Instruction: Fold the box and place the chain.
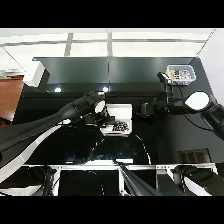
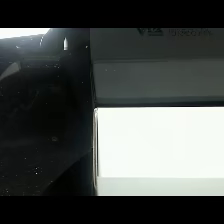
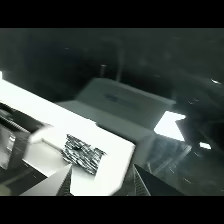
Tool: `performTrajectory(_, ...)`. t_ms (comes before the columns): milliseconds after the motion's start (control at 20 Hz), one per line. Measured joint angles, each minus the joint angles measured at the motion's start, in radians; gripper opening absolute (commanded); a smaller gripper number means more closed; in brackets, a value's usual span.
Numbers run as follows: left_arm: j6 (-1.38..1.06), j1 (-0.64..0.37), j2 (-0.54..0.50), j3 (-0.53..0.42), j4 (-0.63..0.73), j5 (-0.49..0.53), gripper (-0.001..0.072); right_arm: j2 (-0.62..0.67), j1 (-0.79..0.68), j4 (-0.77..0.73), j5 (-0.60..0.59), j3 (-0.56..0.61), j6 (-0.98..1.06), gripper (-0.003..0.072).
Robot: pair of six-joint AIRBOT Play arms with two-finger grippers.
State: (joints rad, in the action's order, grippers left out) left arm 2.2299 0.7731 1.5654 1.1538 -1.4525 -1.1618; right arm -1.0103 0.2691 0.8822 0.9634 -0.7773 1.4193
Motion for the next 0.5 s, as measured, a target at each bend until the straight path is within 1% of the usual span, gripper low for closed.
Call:
performTrajectory(50, 0.006, -0.006, -0.001, 0.004, 0.005, -0.005, 0.0422, 0.002, -0.013, 0.006, 0.005, 0.000, -0.003, 0.0445)
performTrajectory(100, 0.012, -0.009, -0.005, 0.010, 0.006, -0.009, 0.0628, 0.003, -0.021, 0.013, 0.012, 0.000, -0.007, 0.0445)
performTrajectory(150, 0.019, -0.012, -0.010, 0.017, 0.007, -0.019, 0.0700, 0.004, -0.028, 0.021, 0.019, 0.001, -0.010, 0.0445)
performTrajectory(250, 0.014, -0.015, -0.043, 0.027, 0.002, -0.035, 0.0701, 0.005, -0.036, 0.033, 0.026, 0.001, -0.013, 0.0445)
performTrajectory(350, -0.025, -0.014, -0.100, 0.027, -0.026, -0.055, 0.0701, 0.005, -0.040, 0.047, 0.032, 0.001, -0.016, 0.0445)
performTrajectory(450, -0.063, -0.017, -0.185, -0.002, -0.081, -0.067, 0.0702, 0.005, -0.042, 0.063, 0.034, 0.001, -0.017, 0.0445)
performTrajectory(500, -0.076, -0.029, -0.239, -0.036, -0.126, -0.077, 0.0701, 0.005, -0.042, 0.068, 0.035, 0.001, -0.017, 0.0445)
